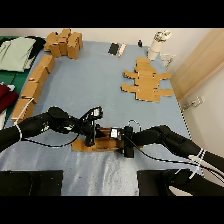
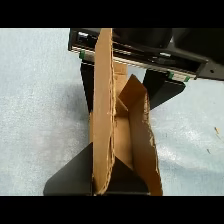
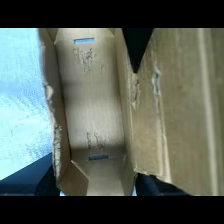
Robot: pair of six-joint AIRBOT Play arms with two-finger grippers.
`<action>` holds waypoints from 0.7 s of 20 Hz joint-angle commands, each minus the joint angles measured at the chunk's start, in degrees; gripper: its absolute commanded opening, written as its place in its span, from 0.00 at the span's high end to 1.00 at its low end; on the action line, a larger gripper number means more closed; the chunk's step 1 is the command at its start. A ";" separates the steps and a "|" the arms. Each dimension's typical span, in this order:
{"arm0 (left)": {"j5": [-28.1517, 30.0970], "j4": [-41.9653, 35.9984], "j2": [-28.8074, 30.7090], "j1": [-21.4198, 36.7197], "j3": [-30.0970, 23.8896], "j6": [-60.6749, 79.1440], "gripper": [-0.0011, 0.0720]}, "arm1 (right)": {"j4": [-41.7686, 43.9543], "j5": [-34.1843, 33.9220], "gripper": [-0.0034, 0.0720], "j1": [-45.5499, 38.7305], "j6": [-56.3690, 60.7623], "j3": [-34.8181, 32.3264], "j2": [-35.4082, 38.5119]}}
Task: Fold the box.
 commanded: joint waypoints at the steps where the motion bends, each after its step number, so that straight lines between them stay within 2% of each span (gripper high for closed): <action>1: -0.04 0.02 0.04 0.02 0.02 0.00 0.97 | -0.28 -0.11 0.16 0.04 -0.02 0.04 -0.13; 10: -0.04 0.02 0.04 0.02 0.02 0.00 0.97 | -0.24 -0.11 0.19 0.04 -0.02 0.07 -2.38; 12: -0.04 0.02 0.04 0.02 0.00 0.00 0.97 | -0.24 -0.09 0.29 0.04 -0.02 0.07 -2.40; 14: -0.04 0.02 0.04 0.02 0.02 0.00 0.97 | -0.26 -0.09 0.29 0.04 -0.02 0.07 -2.40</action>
